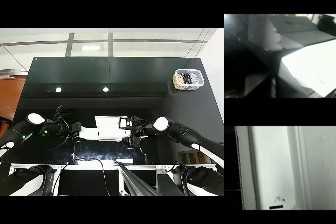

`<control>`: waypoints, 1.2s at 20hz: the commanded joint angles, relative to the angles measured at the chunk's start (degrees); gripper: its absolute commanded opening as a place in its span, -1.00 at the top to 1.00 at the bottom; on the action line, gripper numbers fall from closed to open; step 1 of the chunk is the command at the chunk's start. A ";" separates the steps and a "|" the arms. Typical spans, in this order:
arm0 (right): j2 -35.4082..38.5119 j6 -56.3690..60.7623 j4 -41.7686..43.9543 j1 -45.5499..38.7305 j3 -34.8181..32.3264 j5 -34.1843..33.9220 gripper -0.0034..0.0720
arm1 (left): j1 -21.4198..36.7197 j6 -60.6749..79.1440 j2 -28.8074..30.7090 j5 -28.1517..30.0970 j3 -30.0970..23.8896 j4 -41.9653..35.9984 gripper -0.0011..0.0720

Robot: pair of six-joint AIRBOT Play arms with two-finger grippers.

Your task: Fold the box and place the chain.

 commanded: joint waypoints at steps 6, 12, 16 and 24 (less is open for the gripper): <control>-0.02 0.00 0.00 -0.02 -0.02 -0.07 0.10 | -0.44 3.45 0.07 -2.62 3.30 -0.90 -0.86; -0.02 0.00 0.13 -0.02 -0.02 -0.04 0.10 | -0.52 4.50 0.57 -7.52 5.42 -1.57 -1.00; -0.02 0.00 0.13 0.00 -0.02 -0.04 0.10 | -1.97 4.76 0.72 -7.56 5.42 -4.59 -1.00; -0.02 0.00 0.13 -0.02 -0.02 -0.07 0.10 | -9.01 -0.79 1.75 -3.26 5.42 -6.69 -1.00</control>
